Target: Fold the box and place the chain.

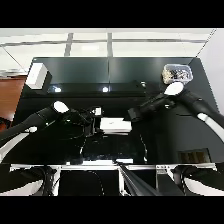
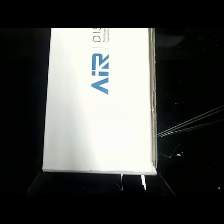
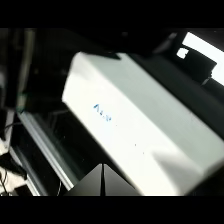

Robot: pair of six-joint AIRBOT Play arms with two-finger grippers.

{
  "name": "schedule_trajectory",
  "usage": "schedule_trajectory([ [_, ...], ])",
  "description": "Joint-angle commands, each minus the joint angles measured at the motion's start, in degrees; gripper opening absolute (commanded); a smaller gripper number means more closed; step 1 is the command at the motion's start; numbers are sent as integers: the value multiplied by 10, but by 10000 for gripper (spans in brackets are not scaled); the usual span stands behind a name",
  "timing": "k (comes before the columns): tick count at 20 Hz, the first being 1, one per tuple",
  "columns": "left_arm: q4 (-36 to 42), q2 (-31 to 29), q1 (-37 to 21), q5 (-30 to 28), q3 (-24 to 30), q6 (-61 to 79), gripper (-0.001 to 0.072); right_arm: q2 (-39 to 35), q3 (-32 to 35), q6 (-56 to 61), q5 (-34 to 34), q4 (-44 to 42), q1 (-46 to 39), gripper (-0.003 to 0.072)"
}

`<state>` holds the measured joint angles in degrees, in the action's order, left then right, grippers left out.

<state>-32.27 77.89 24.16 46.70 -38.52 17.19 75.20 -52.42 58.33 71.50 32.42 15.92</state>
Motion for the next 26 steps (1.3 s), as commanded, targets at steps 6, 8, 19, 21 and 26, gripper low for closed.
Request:
schedule_trajectory([
  [6, -108, -115, -15, 23, 0, -135, 716, -146, -2, 35, 138, 138, -172, 19],
  [8, -106, -156, -16, 49, -5, -170, 715, -147, 1, 34, 133, 141, -177, 19],
  [19, -39, 51, 83, 24, -184, -280, 713, -147, 5, 34, 38, 148, -176, 19],
  [21, -39, 77, 83, 76, -203, -283, 713, -147, 5, 33, 38, 150, -176, 19],
  [26, -45, 89, 84, 128, -212, -283, 713, -147, 5, 27, 30, 154, -176, 19],
])
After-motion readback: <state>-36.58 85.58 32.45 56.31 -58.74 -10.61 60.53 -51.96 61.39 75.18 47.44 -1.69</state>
